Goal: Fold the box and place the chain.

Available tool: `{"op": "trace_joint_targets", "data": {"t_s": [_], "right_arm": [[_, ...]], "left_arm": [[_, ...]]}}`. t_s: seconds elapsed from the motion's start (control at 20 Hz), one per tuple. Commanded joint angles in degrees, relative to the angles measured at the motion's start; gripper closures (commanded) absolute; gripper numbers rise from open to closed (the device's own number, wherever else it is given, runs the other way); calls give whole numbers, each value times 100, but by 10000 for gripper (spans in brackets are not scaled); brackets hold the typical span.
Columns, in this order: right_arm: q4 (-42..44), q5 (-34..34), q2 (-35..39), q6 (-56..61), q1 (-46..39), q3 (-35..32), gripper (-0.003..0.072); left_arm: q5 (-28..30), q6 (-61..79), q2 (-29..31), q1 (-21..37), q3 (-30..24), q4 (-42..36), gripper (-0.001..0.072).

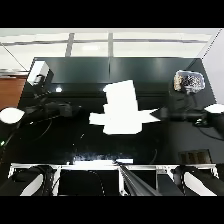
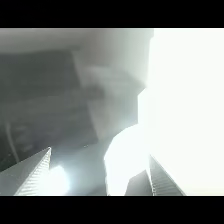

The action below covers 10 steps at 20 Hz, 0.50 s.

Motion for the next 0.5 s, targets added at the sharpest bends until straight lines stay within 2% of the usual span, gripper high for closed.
{"op": "trace_joint_targets", "data": {"t_s": [0.0, 0.1, 0.2, 0.25, 0.35, 0.45], "right_arm": [[328, -1099, 203, -11, 1250, -472, 669], [332, -1217, 203, 17, 1600, -472, 669], [330, -1213, 203, 131, 1744, -472, 668], [332, -1213, 203, 160, 1773, -472, 668], [332, -1217, 203, 186, 1770, -472, 668], [330, -1244, 203, 186, 1770, -472, 668]], "left_arm": [[-256, 76, -1248, -514, 780, -273, 3], [-1222, 81, -2192, -267, 1362, -719, 3], [-2691, 223, -3119, 9, 1897, -793, 4], [-3230, 278, -3515, 125, 2085, -804, 3], [-3803, 570, -4026, 188, 2297, -804, 3], [-4063, 1115, -4325, 81, 2354, -896, 3]]}}
